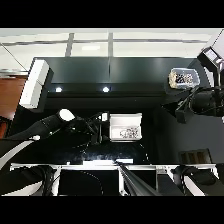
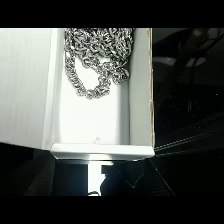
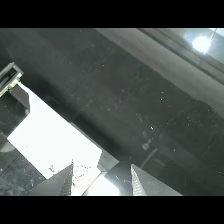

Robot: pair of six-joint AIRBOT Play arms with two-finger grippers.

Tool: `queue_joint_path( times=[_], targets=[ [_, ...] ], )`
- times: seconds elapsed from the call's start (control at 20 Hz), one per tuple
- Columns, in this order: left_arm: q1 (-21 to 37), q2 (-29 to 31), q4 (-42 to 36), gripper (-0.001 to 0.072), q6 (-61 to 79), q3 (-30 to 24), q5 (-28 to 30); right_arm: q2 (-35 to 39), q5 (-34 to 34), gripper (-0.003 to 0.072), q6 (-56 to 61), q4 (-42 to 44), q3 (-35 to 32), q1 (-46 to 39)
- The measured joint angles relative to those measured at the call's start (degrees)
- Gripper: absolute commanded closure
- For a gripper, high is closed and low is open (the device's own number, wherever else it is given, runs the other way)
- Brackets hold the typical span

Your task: Fold the box and place the chain.

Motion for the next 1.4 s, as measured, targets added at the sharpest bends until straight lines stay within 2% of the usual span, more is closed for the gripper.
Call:
queue_joint_path(
  times=[0.4,0.45,0.6,0.85,1.1,1.4],
  targets=[
    [0.0,0.5,3.8,0.0335,-0.5,0.5,0.5,-0.7,-3.2,0.0231,1.4,-0.6,0.0,0.0],
    [0.0,0.7,4.5,0.0335,-0.5,0.5,0.7,-1.3,-4.1,-0.0023,2.1,-1.1,0.0,0.0],
    [0.3,1.0,6.3,0.0335,-1.4,0.5,0.8,-5.1,-5.9,-0.0018,3.8,-1.9,0.0,0.8],
    [2.3,1.2,7.5,0.0335,-2.0,0.5,0.7,-15.6,-10.1,-0.0017,2.1,-2.1,0.0,4.5],
    [3.4,1.1,8.3,0.0335,-2.0,0.6,0.5,-25.5,-12.8,-0.0009,-11.0,5.3,0.0,6.3],
    [3.6,1.1,8.9,0.0335,-2.0,0.6,-0.4,-29.0,-8.6,-0.0009,-27.5,10.1,-0.1,8.8]
  ],
)
